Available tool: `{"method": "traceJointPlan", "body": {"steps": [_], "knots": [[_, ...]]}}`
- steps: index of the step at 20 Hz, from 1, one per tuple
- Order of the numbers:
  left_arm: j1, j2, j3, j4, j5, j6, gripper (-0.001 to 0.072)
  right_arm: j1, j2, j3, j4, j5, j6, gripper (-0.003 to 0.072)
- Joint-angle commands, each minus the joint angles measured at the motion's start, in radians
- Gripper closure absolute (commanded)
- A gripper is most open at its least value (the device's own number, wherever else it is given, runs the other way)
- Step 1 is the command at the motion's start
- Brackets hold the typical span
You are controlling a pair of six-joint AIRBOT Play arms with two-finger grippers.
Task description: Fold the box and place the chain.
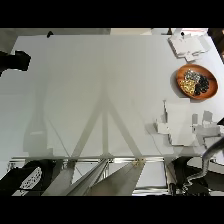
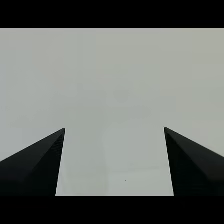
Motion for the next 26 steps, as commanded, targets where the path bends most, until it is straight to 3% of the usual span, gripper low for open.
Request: {"method": "traceJointPlan", "body": {"steps": [1, 10, 12, 15, 16, 19, 26], "knots": [[0.0, 0.001, 0.0, 0.0, 0.0, 0.0, 0.0015, -0.004, -0.044, 0.0, 0.002, 0.011, -0.011, 0.0222], [0.0, 0.001, 0.0, 0.0, 0.0, 0.0, 0.0015, 0.016, -0.159, 0.0, 0.016, 0.027, 0.005, 0.024], [0.0, 0.001, 0.0, 0.0, 0.0, 0.0, 0.0015, 0.038, -0.168, 0.0, 0.016, 0.021, -0.005, 0.041], [0.0, 0.001, 0.0, 0.0, 0.0, 0.0, 0.0015, 0.072, -0.168, 0.0, 0.017, 0.024, -0.064, 0.0576], [0.0, 0.001, 0.0, 0.0, 0.0, 0.0, 0.0015, 0.084, -0.168, 0.0, 0.017, 0.031, -0.081, 0.0667], [0.0, 0.001, 0.0, 0.0, 0.0, 0.0, 0.0015, 0.122, -0.167, 0.0, 0.059, 0.066, -0.156, 0.0674], [0.0, 0.001, 0.0, 0.0, 0.0, 0.0, 0.0015, 0.336, -0.164, -0.015, 0.377, 0.052, -0.195, 0.0677]]}}
